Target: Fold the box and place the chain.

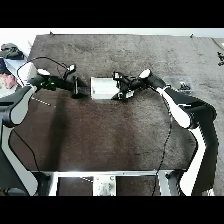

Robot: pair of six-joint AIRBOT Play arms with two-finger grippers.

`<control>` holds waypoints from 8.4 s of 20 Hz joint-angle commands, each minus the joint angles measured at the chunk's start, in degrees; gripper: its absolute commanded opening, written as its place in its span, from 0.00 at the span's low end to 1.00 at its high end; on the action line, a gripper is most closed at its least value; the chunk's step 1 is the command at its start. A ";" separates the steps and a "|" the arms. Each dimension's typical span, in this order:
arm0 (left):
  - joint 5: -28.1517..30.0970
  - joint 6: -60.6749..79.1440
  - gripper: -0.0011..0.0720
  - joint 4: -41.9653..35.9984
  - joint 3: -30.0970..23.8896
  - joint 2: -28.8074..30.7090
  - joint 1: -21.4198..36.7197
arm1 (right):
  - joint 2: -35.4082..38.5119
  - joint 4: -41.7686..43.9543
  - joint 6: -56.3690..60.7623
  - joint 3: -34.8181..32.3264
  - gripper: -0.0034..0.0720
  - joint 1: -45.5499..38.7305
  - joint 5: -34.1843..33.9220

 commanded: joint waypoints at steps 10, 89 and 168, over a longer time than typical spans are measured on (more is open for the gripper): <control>-0.33 9.73 1.00 -3.52 0.11 -1.46 -1.55 | 0.00 0.00 0.02 0.02 0.41 0.00 0.02; 2.67 14.84 0.43 -6.91 0.46 -5.73 -4.50 | 0.00 0.00 0.00 0.02 0.41 0.00 0.02; 2.64 14.93 0.29 -6.97 0.46 -5.73 -4.50 | 3.63 5.16 13.53 0.26 0.02 -0.37 -11.72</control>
